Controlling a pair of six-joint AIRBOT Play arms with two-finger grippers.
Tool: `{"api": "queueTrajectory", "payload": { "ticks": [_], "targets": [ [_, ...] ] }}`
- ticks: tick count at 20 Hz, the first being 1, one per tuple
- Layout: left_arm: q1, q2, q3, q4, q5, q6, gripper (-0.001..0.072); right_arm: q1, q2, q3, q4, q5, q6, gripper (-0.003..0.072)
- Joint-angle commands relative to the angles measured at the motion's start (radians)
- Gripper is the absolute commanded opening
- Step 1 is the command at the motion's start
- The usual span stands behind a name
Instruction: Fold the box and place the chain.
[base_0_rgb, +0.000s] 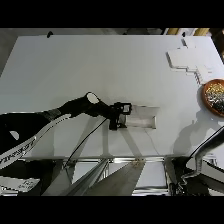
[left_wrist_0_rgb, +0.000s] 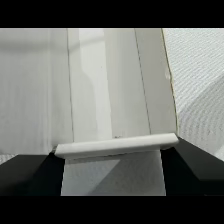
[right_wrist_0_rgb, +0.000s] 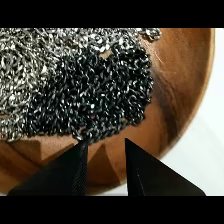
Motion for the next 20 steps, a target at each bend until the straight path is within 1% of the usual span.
{"api": "queueTrajectory", "payload": {
  "ticks": [1,4,8,9,11,19,20],
  "targets": [
    [0.0,0.0,0.0,0.0,0.0,0.0,0.0207,-0.006,-0.051,0.0,0.108,-0.076,-0.089,0.022],
    [0.0,0.0,0.0,0.0,0.0,0.0,0.0207,-0.006,-0.088,0.0,0.223,-0.1,-0.175,0.0219],
    [0.0,0.0,0.0,0.0,0.001,0.0,0.0207,-0.006,-0.113,0.0,0.238,-0.112,-0.186,0.0216],
    [0.0,0.0,0.0,0.0,0.0,0.0,0.0207,-0.006,-0.113,0.0,0.237,-0.113,-0.186,0.0162],
    [0.0,0.0,0.0,0.0,0.001,0.0,0.0207,-0.006,-0.116,0.0,0.237,-0.112,-0.186,0.0102],
    [0.0,0.0,0.0,0.0,0.0,0.0,0.0207,-0.006,-0.117,0.0,0.237,-0.077,-0.186,0.0095],
    [0.0,0.0,0.0,0.0,0.0,0.0,0.0207,-0.006,-0.117,0.0,0.237,-0.07,-0.186,0.0028]
  ]
}}
